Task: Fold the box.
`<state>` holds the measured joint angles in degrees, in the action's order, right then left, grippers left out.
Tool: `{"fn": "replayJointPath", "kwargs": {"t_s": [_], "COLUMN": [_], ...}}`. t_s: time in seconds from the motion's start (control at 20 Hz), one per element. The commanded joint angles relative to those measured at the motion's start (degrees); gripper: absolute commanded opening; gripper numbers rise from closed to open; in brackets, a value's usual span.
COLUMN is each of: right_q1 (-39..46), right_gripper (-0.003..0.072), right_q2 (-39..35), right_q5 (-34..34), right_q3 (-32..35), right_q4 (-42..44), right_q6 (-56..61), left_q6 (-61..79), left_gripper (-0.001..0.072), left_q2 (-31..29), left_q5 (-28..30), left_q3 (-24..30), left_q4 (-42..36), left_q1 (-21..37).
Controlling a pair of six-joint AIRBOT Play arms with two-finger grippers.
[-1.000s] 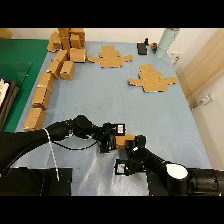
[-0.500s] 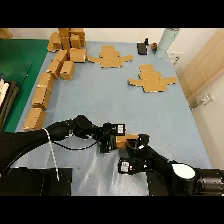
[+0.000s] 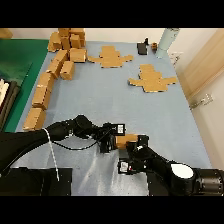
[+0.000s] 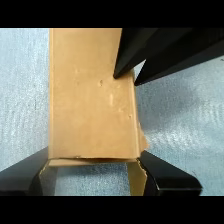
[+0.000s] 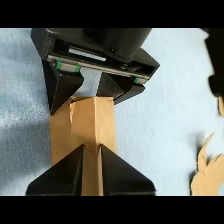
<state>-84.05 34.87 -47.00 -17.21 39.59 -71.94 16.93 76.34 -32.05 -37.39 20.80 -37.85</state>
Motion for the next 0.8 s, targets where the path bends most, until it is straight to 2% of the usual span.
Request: {"fn": "replayJointPath", "kwargs": {"t_s": [0.0,0.35,0.65,0.75], "right_q1": [0.0,0.0,0.0,0.0], "right_gripper": [0.0152,0.0152,0.0150,0.0109], "right_q2": [0.5,0.4,0.5,0.5], "right_q5": [-0.1,-0.5,-0.4,0.0], "right_q3": [0.0,-0.1,-0.2,0.1], "right_q4": [-0.7,-3.1,0.4,1.5], "right_q6": [0.0,0.0,0.0,0.0], "left_q6": [0.0,0.0,0.0,0.0], "left_gripper": [0.0473,0.0473,0.0473,0.0473], "left_q2": [0.0,0.0,0.0,0.0], "left_q5": [0.0,0.0,0.0,0.0], "left_q3": [0.0,0.0,0.0,0.0], "left_q4": [0.0,0.0,0.0,0.0], "left_q1": [0.0,0.0,0.0,0.0]}}
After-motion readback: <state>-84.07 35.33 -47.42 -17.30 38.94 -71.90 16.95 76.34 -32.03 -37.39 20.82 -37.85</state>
